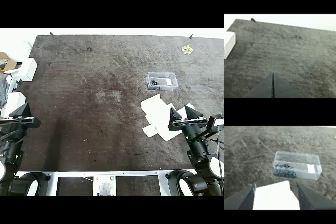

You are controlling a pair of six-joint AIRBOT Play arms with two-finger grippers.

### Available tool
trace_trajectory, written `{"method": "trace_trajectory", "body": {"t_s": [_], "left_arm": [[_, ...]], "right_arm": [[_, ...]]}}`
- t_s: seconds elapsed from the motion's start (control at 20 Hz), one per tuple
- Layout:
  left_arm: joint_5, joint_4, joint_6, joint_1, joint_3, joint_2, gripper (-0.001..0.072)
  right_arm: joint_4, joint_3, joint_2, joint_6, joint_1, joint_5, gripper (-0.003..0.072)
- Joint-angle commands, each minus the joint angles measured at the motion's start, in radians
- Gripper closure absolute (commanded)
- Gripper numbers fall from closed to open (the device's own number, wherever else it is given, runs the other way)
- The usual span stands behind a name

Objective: Fold the box and place the chain.

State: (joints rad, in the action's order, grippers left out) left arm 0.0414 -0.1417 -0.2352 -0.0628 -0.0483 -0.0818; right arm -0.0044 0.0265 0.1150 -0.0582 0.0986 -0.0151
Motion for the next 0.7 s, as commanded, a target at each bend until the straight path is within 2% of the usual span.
{"method": "trace_trajectory", "body": {"t_s": [0.0, 0.3, 0.5, 0.65], "left_arm": [[0.0, 0.0, 0.0, 0.0, 0.001, 0.0, 0.07], [0.0, 0.0, 0.0, 0.0, 0.001, 0.0, 0.07], [0.0, 0.0, 0.0, 0.0, 0.001, 0.0, 0.0699], [0.0, 0.0, 0.0, 0.0, 0.001, 0.0, 0.0699]], "right_arm": [[0.0, 0.001, 0.0, 0.0, 0.0, 0.0, 0.0097], [0.001, 0.021, 0.0, 0.0, 0.0, -0.023, 0.0097], [0.001, 0.13, 0.009, 0.002, 0.0, -0.036, 0.0098], [0.012, 0.245, 0.098, 0.003, -0.001, -0.083, 0.0098]]}}
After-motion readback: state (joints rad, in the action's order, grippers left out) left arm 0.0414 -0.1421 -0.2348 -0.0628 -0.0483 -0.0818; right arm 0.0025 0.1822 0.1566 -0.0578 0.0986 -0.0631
